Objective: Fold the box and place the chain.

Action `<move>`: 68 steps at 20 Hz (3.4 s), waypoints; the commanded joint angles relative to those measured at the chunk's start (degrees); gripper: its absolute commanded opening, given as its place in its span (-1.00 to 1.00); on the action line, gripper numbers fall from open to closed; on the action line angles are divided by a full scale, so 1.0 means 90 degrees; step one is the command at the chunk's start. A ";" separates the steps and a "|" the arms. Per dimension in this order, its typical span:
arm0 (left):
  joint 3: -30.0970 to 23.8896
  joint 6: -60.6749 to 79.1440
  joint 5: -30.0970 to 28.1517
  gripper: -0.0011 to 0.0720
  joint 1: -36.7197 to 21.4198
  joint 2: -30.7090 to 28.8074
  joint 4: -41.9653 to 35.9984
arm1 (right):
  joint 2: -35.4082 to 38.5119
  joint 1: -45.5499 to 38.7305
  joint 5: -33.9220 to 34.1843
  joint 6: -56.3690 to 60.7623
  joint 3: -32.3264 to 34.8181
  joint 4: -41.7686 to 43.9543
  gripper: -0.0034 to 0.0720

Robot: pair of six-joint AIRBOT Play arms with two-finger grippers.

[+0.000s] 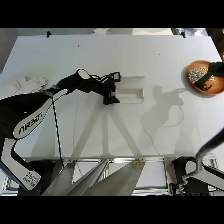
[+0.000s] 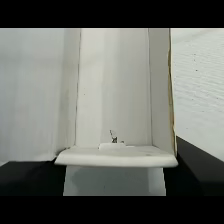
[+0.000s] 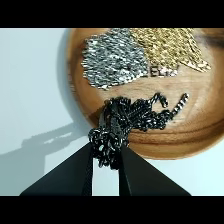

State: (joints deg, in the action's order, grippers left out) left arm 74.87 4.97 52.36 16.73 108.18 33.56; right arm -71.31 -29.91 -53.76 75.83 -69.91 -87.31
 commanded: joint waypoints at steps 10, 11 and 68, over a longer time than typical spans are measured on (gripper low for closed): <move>-0.0002 -0.0017 -0.0221 -0.39 0.0097 0.0010 0.0206 | 0.0670 0.2288 -0.0731 -0.0814 -0.0007 0.1088 -0.88; -0.0005 -0.0015 -0.0221 -0.39 0.0097 0.0010 0.0206 | 0.0670 0.2509 -0.0721 -0.0814 -0.0007 0.1103 -0.88; -0.0002 -0.0015 -0.0221 -0.39 0.0097 0.0010 0.0206 | -0.0838 0.4554 -0.1394 -0.1343 0.0002 0.2365 0.04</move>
State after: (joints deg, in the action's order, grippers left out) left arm 74.87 4.84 50.37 17.58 108.29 35.42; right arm -81.80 11.07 -66.17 66.65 -69.82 -65.10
